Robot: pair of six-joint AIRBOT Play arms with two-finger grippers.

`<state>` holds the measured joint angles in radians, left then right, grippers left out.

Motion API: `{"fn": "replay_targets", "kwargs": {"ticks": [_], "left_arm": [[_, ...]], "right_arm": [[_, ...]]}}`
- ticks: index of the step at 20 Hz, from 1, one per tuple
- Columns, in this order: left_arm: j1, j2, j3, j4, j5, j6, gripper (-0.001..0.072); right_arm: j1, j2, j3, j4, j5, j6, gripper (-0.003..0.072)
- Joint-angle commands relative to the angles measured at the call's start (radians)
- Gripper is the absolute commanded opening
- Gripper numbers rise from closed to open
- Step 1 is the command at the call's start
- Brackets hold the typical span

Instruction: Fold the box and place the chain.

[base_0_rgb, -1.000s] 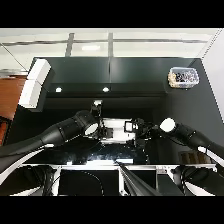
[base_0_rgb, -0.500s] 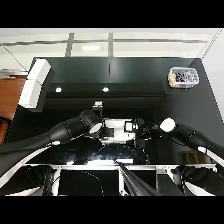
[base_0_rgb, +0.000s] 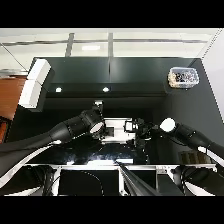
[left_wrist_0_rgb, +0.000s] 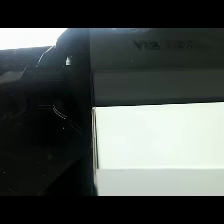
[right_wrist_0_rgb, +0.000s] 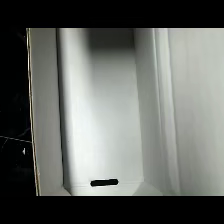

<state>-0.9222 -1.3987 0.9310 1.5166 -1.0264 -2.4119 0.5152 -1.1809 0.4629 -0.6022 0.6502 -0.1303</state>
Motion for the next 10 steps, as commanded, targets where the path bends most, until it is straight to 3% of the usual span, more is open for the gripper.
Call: {"fn": "replay_targets", "kwargs": {"ticks": [1,3,4,7,8,9,10], "left_arm": [[-0.001,-0.001,0.001,-0.005,0.007,0.004,0.0063],[0.0,-0.001,0.001,-0.006,0.002,0.004,0.0323],[0.0,-0.001,0.001,-0.005,0.0,0.004,0.0355],[0.0,-0.001,0.0,-0.003,0.0,0.004,0.0355],[0.0,-0.001,0.0,-0.003,0.0,0.004,0.0346],[0.0,-0.001,0.0,-0.003,0.0,0.004,0.0259],[-0.001,-0.001,0.0,-0.005,0.001,0.01,0.0029]], "right_arm": [[0.001,-0.001,0.0,0.0,-0.001,-0.001,0.0477],[0.001,-0.001,0.0,0.0,-0.001,-0.001,0.0477],[0.001,-0.001,0.0,0.0,0.0,-0.001,0.0477],[0.001,-0.001,0.0,0.0,0.0,-0.001,0.0477],[0.001,-0.001,0.0,0.0,0.0,-0.001,0.0477],[0.001,-0.001,0.0,0.0,0.0,-0.001,0.0477],[0.001,-0.001,0.0,0.0,0.0,-0.001,0.0477]]}}
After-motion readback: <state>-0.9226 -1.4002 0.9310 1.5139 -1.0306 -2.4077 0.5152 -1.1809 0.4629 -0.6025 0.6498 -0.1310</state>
